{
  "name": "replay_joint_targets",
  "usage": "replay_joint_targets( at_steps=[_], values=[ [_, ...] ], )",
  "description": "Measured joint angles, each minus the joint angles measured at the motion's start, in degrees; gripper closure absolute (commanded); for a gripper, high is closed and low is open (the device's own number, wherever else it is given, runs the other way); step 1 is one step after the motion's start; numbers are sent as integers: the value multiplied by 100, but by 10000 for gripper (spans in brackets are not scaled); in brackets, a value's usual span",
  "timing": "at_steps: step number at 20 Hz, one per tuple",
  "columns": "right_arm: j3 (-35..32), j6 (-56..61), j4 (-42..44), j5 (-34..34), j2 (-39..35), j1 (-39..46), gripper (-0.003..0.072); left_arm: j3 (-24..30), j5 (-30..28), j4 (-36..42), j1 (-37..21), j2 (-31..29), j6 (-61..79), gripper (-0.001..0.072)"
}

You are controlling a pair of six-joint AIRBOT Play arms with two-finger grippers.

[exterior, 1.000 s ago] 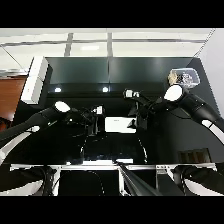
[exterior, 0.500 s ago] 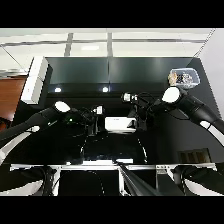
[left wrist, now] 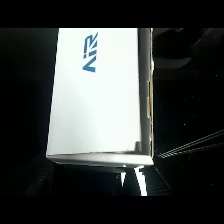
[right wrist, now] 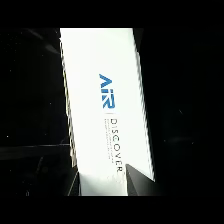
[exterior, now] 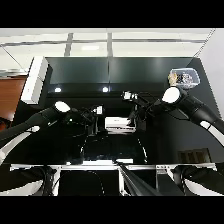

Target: Fold the box and place the chain.

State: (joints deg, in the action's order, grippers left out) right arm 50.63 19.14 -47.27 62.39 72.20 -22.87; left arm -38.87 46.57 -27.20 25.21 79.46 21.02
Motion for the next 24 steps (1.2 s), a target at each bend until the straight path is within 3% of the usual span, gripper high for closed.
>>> replay_joint_targets(
  at_steps=[9, 10, 11, 22, 24],
  values=[
    [-24, 35, -11, -4, -2, 0, 407, 0, -2, 0, 0, 0, 0, 244],
    [-37, 35, -11, -7, -2, 0, 325, 0, 0, 0, 0, 0, 0, 244],
    [-59, 39, -9, 0, -2, 0, 310, 0, 0, 0, 0, 0, 0, 244],
    [-234, 55, -74, -7, -46, 9, 316, 0, 2, 0, 4, 0, 2, 243],
    [-216, 343, -81, 131, -181, 83, 685, 0, 2, 0, 4, 0, -2, 243]
  ],
)
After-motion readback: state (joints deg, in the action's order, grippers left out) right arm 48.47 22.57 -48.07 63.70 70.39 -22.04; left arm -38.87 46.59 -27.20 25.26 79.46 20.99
